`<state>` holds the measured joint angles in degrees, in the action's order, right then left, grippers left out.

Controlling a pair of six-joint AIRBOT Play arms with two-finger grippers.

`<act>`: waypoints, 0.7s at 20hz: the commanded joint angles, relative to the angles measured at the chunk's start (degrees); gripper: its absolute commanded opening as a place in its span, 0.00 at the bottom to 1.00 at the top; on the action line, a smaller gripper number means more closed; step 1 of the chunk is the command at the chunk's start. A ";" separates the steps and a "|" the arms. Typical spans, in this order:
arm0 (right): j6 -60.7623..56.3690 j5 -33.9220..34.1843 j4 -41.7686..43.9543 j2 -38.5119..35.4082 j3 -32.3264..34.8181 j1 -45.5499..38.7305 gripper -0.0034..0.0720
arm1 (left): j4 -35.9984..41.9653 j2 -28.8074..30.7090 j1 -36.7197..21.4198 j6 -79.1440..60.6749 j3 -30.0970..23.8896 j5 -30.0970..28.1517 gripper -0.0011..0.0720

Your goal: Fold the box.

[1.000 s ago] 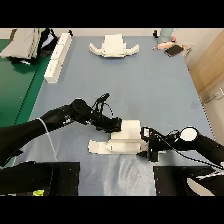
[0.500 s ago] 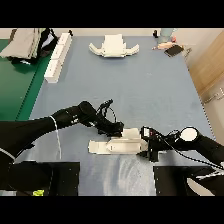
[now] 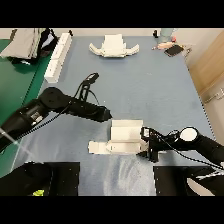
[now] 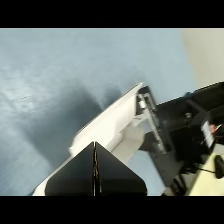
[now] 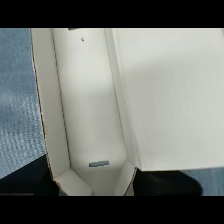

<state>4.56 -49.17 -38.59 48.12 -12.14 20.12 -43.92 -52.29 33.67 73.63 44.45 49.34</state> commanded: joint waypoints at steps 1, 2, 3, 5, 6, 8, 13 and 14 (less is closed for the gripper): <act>-0.02 0.00 0.00 0.02 -0.04 0.00 0.72 | -13.31 8.28 -0.79 3.91 -2.71 3.87 0.04; -0.02 0.00 0.00 0.02 -0.04 -0.02 0.72 | -14.97 9.94 -0.74 2.99 -4.50 4.85 0.04; -0.02 0.02 0.00 0.02 -0.04 -0.02 0.72 | -16.20 11.63 -0.24 -0.76 -6.54 5.49 0.04; -0.02 0.00 0.02 0.02 -0.04 0.00 0.72 | -15.37 15.26 0.24 -12.72 -11.08 5.49 0.04; -0.02 0.00 0.00 0.02 -0.04 -0.02 0.72 | -13.64 16.85 0.17 -21.68 -13.97 5.09 0.04; -0.02 0.04 0.00 0.04 -0.04 -0.02 0.72 | -8.39 18.38 -0.52 -38.27 -18.82 3.58 0.29; -0.02 0.04 0.00 0.04 -0.04 -0.02 0.72 | -0.59 16.09 -0.42 -54.07 -23.80 -2.75 0.97; -0.02 0.04 0.00 0.02 -0.04 -0.02 0.72 | -0.50 14.86 -0.42 -56.87 -23.80 -2.86 0.97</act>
<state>4.56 -49.15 -38.59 48.12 -12.14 20.12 -47.33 -36.12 33.30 28.67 22.55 48.56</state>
